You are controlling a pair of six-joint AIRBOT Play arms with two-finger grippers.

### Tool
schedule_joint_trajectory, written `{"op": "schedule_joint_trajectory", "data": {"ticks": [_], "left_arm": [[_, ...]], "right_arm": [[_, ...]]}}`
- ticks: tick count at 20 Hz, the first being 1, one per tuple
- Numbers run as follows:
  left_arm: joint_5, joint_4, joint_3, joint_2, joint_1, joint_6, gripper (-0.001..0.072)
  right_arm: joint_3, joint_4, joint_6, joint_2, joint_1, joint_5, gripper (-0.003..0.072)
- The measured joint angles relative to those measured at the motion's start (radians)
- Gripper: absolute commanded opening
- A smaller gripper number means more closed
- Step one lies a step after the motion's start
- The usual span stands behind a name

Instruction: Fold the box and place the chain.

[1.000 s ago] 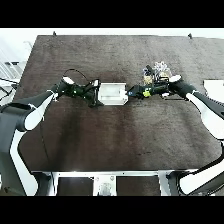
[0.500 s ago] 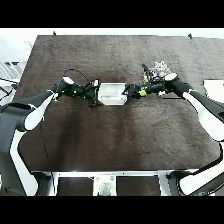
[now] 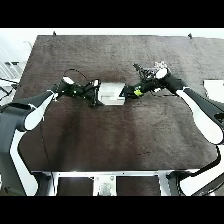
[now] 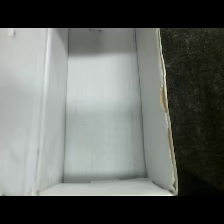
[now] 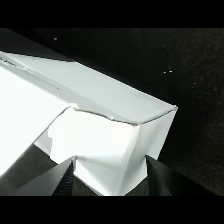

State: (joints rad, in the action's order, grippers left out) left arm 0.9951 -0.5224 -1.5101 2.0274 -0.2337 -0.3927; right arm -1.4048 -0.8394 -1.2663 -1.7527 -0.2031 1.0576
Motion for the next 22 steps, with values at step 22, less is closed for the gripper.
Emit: {"op": "schedule_joint_trajectory", "data": {"ticks": [22], "left_arm": [[0.001, 0.0, 0.0, 0.0, 0.0, 0.0, 0.0345]], "right_arm": [[-0.184, -0.557, -0.519, -0.066, -0.183, 0.019, 0.0473]]}}
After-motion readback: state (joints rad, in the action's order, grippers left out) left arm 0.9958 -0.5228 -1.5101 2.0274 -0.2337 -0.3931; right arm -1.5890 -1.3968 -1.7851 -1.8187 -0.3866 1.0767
